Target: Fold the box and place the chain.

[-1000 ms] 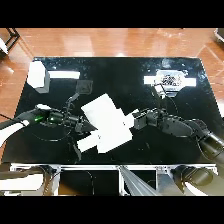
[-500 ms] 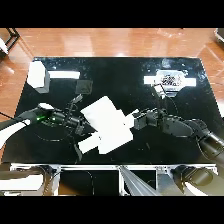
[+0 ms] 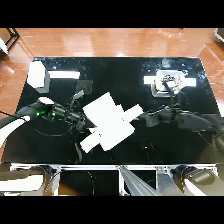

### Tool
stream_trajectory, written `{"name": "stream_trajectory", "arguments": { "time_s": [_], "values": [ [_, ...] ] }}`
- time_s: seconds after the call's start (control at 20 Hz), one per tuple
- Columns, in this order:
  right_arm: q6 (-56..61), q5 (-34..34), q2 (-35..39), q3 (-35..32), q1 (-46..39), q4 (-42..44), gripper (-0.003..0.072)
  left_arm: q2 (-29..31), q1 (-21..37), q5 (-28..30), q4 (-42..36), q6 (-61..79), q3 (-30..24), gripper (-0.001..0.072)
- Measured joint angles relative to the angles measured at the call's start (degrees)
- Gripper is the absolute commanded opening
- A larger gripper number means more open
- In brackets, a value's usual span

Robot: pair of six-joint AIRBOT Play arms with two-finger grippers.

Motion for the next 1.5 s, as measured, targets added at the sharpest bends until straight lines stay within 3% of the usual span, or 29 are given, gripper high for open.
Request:
{"name": "stream_trajectory", "arguments": {
  "time_s": [0.15, 0.35, 0.6, 0.95, 1.5],
  "values": [
    [-1.68, -6.43, 4.48, 1.05, -5.62, -5.95, 0.0703, 3.37, -2.54, 1.68, 5.64, -1.22, 2.12, 0.0014],
    [-2.6, -11.28, 6.82, 1.49, -8.46, -13.99, 0.0702, 11.39, -8.92, 9.25, 16.44, -3.13, 3.04, 0.0015],
    [-5.29, -12.68, 7.34, 1.16, -9.01, -10.67, 0.0702, 17.7, -15.91, 13.4, 21.64, -0.83, 3.3, 0.0018],
    [-24.35, -11.89, 7.34, -4.81, -1.79, 1.64, 0.0702, 13.27, -17.92, 15.41, 27.54, 1.38, 3.3, 0.0018],
    [-34.71, 1.53, 4.7, -10.23, 14.14, 2.29, 0.0701, 9.4, -17.77, 19.32, 20.94, 14.38, 3.32, 0.0017]
  ]
}}
